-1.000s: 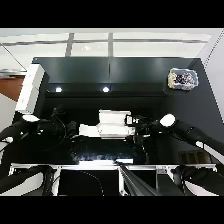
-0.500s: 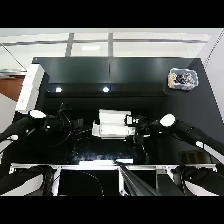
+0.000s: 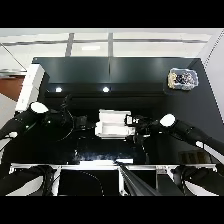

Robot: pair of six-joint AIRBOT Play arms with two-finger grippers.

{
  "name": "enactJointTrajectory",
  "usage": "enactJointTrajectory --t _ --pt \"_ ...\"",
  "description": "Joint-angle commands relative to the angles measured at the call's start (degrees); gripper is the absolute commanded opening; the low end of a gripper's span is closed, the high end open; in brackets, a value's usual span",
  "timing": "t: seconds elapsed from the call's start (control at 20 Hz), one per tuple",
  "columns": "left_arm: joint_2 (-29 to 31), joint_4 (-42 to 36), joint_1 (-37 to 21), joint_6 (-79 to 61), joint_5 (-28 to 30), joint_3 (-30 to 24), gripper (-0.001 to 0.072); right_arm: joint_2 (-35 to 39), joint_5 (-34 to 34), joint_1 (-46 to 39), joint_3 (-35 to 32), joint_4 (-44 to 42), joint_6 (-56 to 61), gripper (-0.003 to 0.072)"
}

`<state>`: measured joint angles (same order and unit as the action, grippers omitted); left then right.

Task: Fold the box and place the chain.

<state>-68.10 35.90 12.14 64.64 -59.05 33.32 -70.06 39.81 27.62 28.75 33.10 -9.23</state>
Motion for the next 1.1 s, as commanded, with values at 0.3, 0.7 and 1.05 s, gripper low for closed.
enactJointTrajectory --t 0.3,0.7,1.05 --pt "2.67 14.27 14.23 24.09 8.90 2.69 0.0693 0.00 -0.02 0.02 -0.02 -0.04 0.02 0.0487" --pt "2.64 15.74 20.85 32.76 16.81 2.71 0.0680 0.00 -0.02 0.02 -0.02 -0.02 0.02 0.0486" --pt "2.64 34.58 27.28 53.46 17.84 4.31 0.0680 0.00 -0.02 0.02 -0.02 -0.02 0.02 0.0487"
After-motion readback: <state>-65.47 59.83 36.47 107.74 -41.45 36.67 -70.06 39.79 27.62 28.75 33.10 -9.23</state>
